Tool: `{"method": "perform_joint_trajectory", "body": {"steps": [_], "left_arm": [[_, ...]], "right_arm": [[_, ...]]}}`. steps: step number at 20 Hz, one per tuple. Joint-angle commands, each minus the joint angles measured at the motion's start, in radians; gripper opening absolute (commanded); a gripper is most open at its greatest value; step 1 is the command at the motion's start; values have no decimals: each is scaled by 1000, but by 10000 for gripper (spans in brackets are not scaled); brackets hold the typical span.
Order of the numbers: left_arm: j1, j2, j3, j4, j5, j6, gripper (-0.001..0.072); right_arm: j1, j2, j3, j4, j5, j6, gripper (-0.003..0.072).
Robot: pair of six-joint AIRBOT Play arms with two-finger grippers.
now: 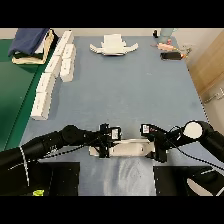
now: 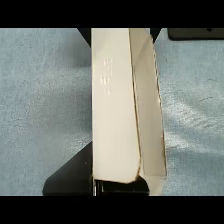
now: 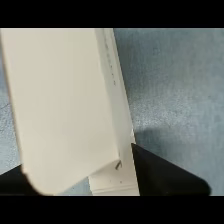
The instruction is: Fold the box.
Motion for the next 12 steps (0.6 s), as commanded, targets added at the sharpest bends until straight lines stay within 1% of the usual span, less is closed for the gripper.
{"method": "perform_joint_trajectory", "body": {"steps": [1, 5, 7, 12], "left_arm": [[0, 0, 1, 0, 0, 0, 15], [0, 0, 1, 0, 0, 0, 15], [0, 0, 1, 0, 0, 0, 15], [0, 0, 1, 0, 0, 0, 15]], "right_arm": [[0, -18, -3, 3, -71, -58, 709], [0, -26, -3, 48, -100, -157, 710], [0, -40, -6, 79, -95, -160, 711], [0, -52, -82, 202, -109, -278, 711]]}}
